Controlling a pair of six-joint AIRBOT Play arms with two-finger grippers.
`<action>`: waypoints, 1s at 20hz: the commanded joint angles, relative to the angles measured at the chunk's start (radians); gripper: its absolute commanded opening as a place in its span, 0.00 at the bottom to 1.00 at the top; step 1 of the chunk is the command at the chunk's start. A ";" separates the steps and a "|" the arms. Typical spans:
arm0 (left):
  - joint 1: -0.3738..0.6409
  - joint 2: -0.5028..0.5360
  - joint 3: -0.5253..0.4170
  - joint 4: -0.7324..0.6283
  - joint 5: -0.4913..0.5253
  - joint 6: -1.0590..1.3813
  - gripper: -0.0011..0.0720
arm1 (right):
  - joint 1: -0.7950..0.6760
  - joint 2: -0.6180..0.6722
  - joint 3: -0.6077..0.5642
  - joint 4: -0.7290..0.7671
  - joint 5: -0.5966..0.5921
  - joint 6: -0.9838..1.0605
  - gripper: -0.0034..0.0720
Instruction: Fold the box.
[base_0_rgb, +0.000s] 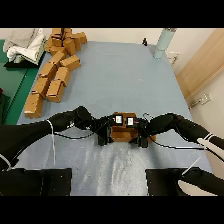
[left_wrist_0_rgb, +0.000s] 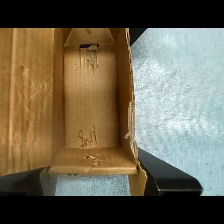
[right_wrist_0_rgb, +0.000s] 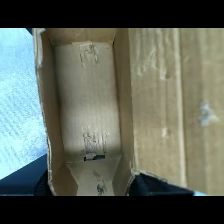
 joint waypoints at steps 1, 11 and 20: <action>0.000 0.000 0.001 0.000 0.000 0.000 0.72 | 0.001 0.000 0.000 0.000 0.000 0.000 0.69; 0.000 0.000 0.001 0.000 0.000 0.000 0.72 | -0.001 0.105 0.023 -0.078 -0.016 0.134 0.93; 0.000 0.000 0.001 0.000 0.000 0.000 0.72 | -0.001 0.423 0.023 -0.143 -0.464 0.633 0.93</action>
